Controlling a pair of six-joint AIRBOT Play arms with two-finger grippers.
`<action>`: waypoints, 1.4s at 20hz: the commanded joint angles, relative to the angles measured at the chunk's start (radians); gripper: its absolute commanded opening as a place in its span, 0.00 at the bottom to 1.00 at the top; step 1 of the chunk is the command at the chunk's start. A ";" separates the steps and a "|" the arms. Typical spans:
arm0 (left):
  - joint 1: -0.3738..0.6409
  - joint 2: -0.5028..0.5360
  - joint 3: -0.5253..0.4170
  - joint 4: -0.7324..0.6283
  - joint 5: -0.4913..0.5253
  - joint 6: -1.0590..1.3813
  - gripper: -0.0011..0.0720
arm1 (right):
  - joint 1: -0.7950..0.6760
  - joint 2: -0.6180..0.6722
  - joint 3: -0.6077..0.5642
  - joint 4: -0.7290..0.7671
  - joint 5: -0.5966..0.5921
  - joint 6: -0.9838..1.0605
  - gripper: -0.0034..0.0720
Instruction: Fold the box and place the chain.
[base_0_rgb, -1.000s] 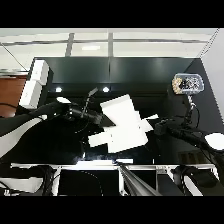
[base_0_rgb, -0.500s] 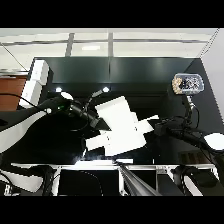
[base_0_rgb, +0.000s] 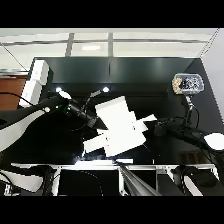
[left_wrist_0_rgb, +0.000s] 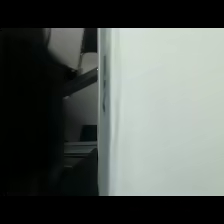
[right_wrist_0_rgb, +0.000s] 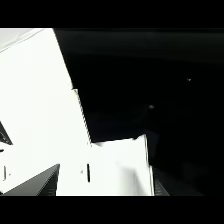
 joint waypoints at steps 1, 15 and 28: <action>0.000 0.043 0.001 0.056 0.045 -0.039 0.04 | -0.002 0.001 0.068 -0.149 0.011 -0.002 0.88; -0.255 0.343 -0.144 0.296 0.569 0.273 0.05 | 0.052 0.000 0.226 -0.496 0.252 -0.251 0.88; -0.296 0.248 -0.144 0.290 0.608 0.340 0.05 | 0.231 -0.022 0.049 -0.376 0.222 -0.412 0.88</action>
